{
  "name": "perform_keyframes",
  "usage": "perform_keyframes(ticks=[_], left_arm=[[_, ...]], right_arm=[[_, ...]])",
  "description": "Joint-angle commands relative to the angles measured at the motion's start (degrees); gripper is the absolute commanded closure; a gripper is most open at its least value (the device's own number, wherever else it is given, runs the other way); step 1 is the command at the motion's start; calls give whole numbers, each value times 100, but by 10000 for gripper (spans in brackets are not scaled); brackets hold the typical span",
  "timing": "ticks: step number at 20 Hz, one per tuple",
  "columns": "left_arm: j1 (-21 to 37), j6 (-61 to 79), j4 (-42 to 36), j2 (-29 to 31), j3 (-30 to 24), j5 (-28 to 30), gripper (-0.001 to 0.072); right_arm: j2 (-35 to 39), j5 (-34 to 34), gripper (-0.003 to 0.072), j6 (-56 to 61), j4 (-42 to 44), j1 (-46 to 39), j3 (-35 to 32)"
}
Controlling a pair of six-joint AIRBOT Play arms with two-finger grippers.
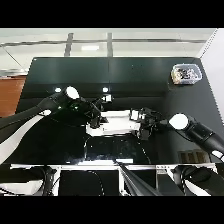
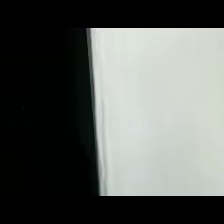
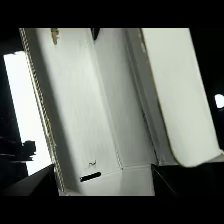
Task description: Fold the box and place the chain.
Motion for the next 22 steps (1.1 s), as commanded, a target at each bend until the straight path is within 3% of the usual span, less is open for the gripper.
perform_keyframes(ticks=[1,6,22], left_arm=[[-4,9,-2,0,4,66,684],[-26,232,192,0,136,221,684],[-195,-13,575,-44,297,382,684]], right_arm=[[-11,70,-14,-715,555,-365,13],[-146,380,-14,-1095,901,-549,11],[-1123,306,-14,-1687,1043,-332,9]])
